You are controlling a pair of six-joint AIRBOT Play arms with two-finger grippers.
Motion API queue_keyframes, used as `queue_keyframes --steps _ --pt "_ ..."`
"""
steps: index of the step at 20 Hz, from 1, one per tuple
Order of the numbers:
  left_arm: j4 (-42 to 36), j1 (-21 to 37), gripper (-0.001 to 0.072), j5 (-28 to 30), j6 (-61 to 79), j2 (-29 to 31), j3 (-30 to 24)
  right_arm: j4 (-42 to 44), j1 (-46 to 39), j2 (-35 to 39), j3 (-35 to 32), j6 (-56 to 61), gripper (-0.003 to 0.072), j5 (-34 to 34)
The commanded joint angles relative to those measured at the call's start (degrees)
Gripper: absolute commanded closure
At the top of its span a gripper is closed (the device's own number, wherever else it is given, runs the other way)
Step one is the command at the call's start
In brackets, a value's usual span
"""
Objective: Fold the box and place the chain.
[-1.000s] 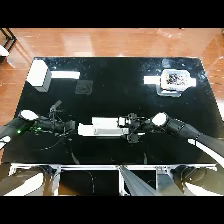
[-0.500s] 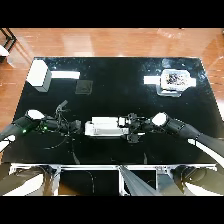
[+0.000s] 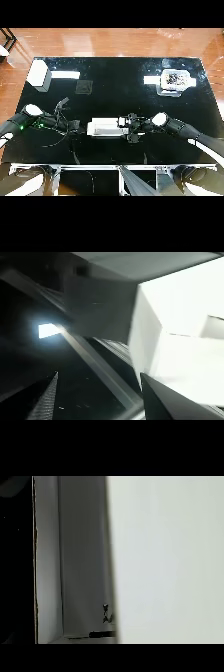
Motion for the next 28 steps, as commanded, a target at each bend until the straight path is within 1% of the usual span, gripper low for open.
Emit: queue_keyframes --steps 1,2,3,4,7,17,20,21,25,27,28 --pt "-1.07 -0.04 0.0073 -4.22 -0.04 0.09 1.77 0.0 0.07 -0.02 0.02 0.02 0.012 0.0" --pt "-1.7 -0.04 0.0073 -4.52 -0.04 0.11 2.21 0.0 0.07 -0.02 0.02 0.02 0.012 0.0" --pt "-2.64 -0.04 0.0073 -4.9 -0.02 0.11 2.56 0.0 0.04 -0.02 0.02 0.0 0.0149 0.0" --pt "-3.41 -0.04 0.0073 -5.46 0.0 0.11 3.04 0.0 0.04 -0.02 0.02 0.02 0.0224 0.0" --pt "-3.65 -0.04 0.0073 -6.08 -0.02 0.15 4.07 0.0 0.07 -0.02 0.02 0.02 0.0222 0.0" --pt "-5.14 -0.13 0.0073 -6.32 -0.02 0.26 4.07 0.0 0.04 -0.02 0.02 0.02 0.0222 0.0" --pt "-5.11 -1.64 0.0076 -6.21 0.17 0.26 4.07 0.0 0.07 -0.02 0.02 0.02 0.0222 0.0" --pt "-5.09 -2.25 0.0087 -6.01 0.17 0.26 4.07 0.0 0.07 -0.02 0.02 0.02 0.0222 0.0" --pt "-5.11 -3.37 0.0093 -5.27 0.15 0.26 4.07 0.0 0.07 -0.02 0.02 0.02 0.0222 0.0" --pt "-5.11 -3.39 0.0113 -4.66 0.11 0.28 4.07 0.0 0.04 -0.02 0.02 0.02 0.0222 0.0" --pt "-5.09 -3.39 0.014 -4.28 -0.07 0.28 4.07 0.0 0.04 -0.02 0.02 0.02 0.0222 0.0"
